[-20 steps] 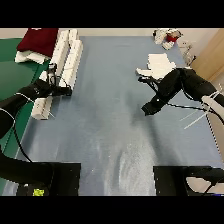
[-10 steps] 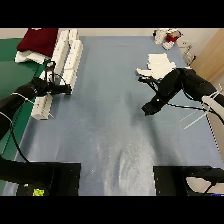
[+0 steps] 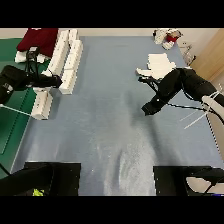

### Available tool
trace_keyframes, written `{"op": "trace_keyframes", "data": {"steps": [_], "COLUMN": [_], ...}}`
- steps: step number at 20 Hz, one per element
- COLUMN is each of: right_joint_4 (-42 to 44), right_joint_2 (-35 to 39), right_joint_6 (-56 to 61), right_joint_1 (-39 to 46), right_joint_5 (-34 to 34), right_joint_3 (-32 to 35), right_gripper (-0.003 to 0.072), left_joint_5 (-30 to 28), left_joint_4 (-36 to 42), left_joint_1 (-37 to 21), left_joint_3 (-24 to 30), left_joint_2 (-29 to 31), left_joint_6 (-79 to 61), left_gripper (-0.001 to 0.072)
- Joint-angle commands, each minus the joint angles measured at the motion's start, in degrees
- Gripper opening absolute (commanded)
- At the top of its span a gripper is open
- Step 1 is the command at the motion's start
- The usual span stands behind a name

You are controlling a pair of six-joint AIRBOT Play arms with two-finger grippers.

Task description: Fold the box.

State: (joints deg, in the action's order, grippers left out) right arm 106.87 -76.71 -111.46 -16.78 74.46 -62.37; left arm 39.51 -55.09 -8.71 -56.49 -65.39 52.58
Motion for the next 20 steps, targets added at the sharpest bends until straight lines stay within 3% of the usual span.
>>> {"op": "trace_keyframes", "data": {"steps": [1,3,5,11,20], "right_joint_4": [0.02,0.02,0.02,0.02,0.0], "right_joint_2": [-0.02,-0.02,-0.02,-0.02,-0.02], "right_joint_6": [0.0,0.0,0.0,0.0,0.0], "right_joint_1": [0.02,0.02,0.02,0.02,0.02], "right_joint_5": [0.0,-0.02,-0.02,0.0,0.0], "right_joint_3": [-0.07,-0.07,-0.07,-0.07,-0.07], "right_gripper": [0.0009,0.0009,0.0009,0.001,0.001], "left_joint_5": [13.38,20.37,23.17,20.33,20.5], "left_joint_4": [5.7,8.74,9.05,9.03,9.05], "left_joint_1": [1.36,4.44,8.9,19.39,20.87], "left_joint_3": [-0.04,-0.02,0.63,1.79,1.79], "left_joint_2": [6.12,6.71,6.49,4.15,4.15], "left_joint_6": [-0.24,-0.2,0.0,-0.04,-0.04], "left_gripper": [0.0017,0.0017,0.0017,0.0017,0.0017]}}
